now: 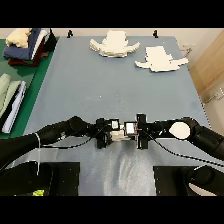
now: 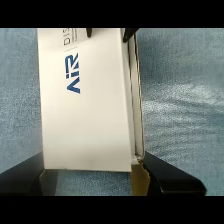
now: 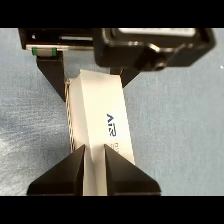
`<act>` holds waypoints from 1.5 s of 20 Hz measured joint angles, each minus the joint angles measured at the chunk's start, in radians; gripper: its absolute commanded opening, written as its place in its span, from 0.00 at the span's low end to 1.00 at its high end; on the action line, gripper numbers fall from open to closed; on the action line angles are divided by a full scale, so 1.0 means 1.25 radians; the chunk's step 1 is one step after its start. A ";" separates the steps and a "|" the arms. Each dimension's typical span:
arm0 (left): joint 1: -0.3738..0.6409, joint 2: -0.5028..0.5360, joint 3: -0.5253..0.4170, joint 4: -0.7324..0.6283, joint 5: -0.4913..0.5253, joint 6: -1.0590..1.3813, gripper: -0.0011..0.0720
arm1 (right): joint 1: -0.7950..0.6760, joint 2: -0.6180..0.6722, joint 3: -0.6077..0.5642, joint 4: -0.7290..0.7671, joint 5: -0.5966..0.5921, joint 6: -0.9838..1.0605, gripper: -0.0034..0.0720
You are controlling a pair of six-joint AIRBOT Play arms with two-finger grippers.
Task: Fold the box.
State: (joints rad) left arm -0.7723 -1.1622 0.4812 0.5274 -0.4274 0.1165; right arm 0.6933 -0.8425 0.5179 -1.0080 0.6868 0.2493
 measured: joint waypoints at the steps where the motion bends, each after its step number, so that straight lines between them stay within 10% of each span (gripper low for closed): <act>1: 0.000 0.000 0.000 0.000 0.000 0.000 0.50 | 0.000 0.000 -0.001 0.002 0.000 0.000 0.26; 9: 0.000 0.000 0.000 -0.001 0.000 0.000 0.50 | 0.000 -0.003 -0.020 0.016 -0.001 0.003 0.28; 11: 0.000 0.000 0.000 0.000 0.000 0.000 0.50 | 0.000 -0.002 -0.022 0.022 0.007 0.003 0.52; 18: 0.000 0.000 0.000 -0.001 0.000 -0.001 0.50 | -0.001 0.024 -0.013 0.034 0.010 0.007 0.52; 19: 0.000 0.000 0.000 -0.001 0.000 -0.001 0.50 | -0.001 0.032 -0.010 0.036 0.009 0.015 0.49; 21: 0.000 0.000 0.000 -0.001 0.000 -0.001 0.50 | 0.000 0.052 -0.008 0.051 0.009 0.065 0.05; 30: 0.000 0.000 0.000 -0.001 0.000 -0.001 0.50 | 0.000 0.098 -0.163 0.484 -0.164 0.131 0.05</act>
State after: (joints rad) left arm -0.7723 -1.1622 0.4812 0.5266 -0.4274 0.1158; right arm 0.6930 -0.7197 0.3141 -0.4034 0.4820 0.4129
